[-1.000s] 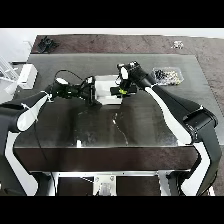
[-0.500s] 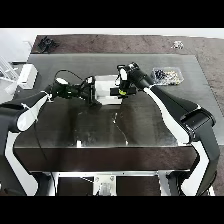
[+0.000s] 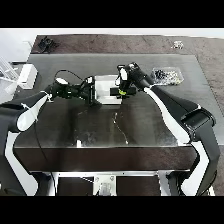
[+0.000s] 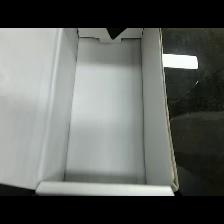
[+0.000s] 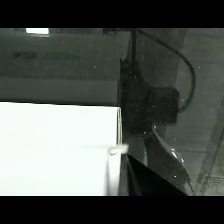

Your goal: Fold the box and place the chain.

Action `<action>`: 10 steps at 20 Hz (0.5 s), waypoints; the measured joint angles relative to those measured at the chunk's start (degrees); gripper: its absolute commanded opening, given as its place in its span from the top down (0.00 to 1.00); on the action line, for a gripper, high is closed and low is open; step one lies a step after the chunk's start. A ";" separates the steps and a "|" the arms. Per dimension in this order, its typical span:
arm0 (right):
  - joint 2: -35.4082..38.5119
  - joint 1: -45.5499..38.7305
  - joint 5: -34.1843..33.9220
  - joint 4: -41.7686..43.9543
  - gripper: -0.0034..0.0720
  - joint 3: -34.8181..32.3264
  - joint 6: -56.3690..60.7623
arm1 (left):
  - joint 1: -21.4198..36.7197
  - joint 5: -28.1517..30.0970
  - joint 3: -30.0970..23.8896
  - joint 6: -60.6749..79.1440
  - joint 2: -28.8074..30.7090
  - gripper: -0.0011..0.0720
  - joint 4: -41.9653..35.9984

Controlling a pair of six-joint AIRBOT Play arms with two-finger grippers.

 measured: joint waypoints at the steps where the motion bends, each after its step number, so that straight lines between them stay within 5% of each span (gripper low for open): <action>1: 0.48 -0.20 0.07 0.00 0.53 0.04 0.02 | 0.02 -0.02 0.00 0.00 0.00 0.29 0.00; 3: 1.05 -0.52 0.04 -0.02 0.36 0.04 0.11 | 0.02 -0.02 0.00 -0.02 0.00 0.29 0.00; 10: 3.04 -0.85 -0.22 1.88 0.36 3.04 -2.19 | 0.02 -0.02 0.00 -0.04 0.00 0.29 0.00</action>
